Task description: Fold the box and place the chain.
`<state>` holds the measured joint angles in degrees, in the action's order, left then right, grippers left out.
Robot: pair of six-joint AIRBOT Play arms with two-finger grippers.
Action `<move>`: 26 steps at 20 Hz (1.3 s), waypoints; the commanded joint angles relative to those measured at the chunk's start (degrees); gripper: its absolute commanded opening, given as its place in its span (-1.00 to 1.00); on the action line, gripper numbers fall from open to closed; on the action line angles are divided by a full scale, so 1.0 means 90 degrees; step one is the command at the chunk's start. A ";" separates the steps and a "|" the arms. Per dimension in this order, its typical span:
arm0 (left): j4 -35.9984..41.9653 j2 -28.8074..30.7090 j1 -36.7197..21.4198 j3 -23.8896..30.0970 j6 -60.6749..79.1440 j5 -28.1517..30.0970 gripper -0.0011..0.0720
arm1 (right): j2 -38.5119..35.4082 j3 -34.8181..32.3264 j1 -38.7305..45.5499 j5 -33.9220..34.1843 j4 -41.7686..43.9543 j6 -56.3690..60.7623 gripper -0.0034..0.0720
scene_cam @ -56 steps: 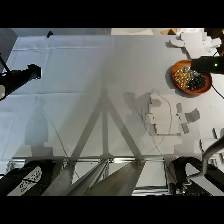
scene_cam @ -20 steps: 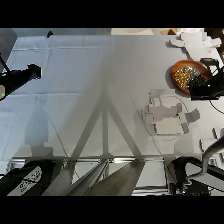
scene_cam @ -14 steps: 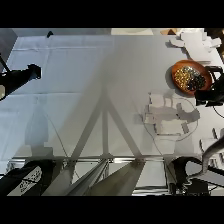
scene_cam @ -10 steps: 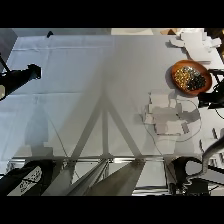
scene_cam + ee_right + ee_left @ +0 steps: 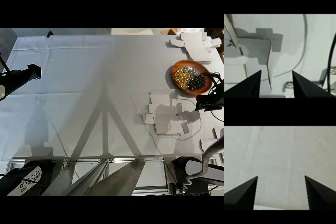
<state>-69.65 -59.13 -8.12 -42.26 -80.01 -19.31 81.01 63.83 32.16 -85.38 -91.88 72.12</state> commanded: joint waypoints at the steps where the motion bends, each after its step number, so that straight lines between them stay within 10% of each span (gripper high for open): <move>1: -0.0002 0.0005 0.0000 -0.0007 0.0002 0.0000 0.79 | 0.0206 -0.0002 0.0005 -0.0253 -0.0015 -0.0257 -0.06; 15: -0.0002 0.0005 0.0000 -0.0007 0.0002 0.0000 0.79 | 0.0942 -0.0002 0.0005 -0.0199 0.0163 -0.0590 -0.33; 19: -0.0002 0.0005 0.0000 -0.0007 0.0002 0.0000 0.79 | 0.0942 -0.0002 0.0005 0.0058 0.0170 -0.0741 -0.86; 26: -0.0002 0.0005 0.0000 -0.0007 0.0002 0.0000 0.79 | 0.0901 -0.0002 0.0005 0.0049 0.1054 -0.1447 -0.87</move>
<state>-69.65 -59.13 -8.12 -42.26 -79.99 -19.33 89.38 63.83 32.16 -85.36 -87.61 62.65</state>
